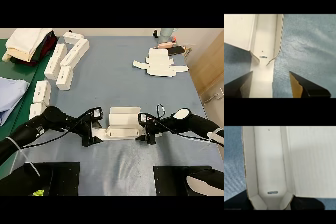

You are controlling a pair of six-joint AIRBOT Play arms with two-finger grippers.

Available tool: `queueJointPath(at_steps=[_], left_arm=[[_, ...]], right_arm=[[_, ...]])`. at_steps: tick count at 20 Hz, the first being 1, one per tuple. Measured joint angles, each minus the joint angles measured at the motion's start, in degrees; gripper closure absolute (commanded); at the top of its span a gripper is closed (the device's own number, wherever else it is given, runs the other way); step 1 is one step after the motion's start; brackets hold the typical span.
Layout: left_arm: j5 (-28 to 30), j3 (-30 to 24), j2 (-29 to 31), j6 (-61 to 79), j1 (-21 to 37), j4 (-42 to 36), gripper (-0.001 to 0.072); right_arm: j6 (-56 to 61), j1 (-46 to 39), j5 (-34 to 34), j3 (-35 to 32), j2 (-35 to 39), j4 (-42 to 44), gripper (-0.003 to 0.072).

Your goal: Fold the box.

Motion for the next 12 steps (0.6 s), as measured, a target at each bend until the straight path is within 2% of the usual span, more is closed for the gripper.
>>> queueJointPath(at_steps=[4, 6, 11, 12], left_arm=[[4.6, -0.1, -5.2, 4.2, -2.1, -3.3, 0.0023], [5.8, 0.5, -7.5, 6.4, -2.9, -5.3, 0.0243], [7.7, 2.0, -11.9, 11.8, -4.4, -10.5, 0.026], [8.3, 2.1, -12.5, 12.3, -4.6, -11.0, 0.0443]], right_arm=[[0.0, 0.0, 0.0, 0.0, 0.0, 0.0, 0.0177], [0.0, 0.0, 0.0, 0.0, 0.0, 0.0, 0.0177], [0.0, 0.0, 0.0, 0.0, 0.0, 0.0, 0.0178], [0.0, 0.0, 0.0, 0.0, 0.0, 0.0, 0.0177]])
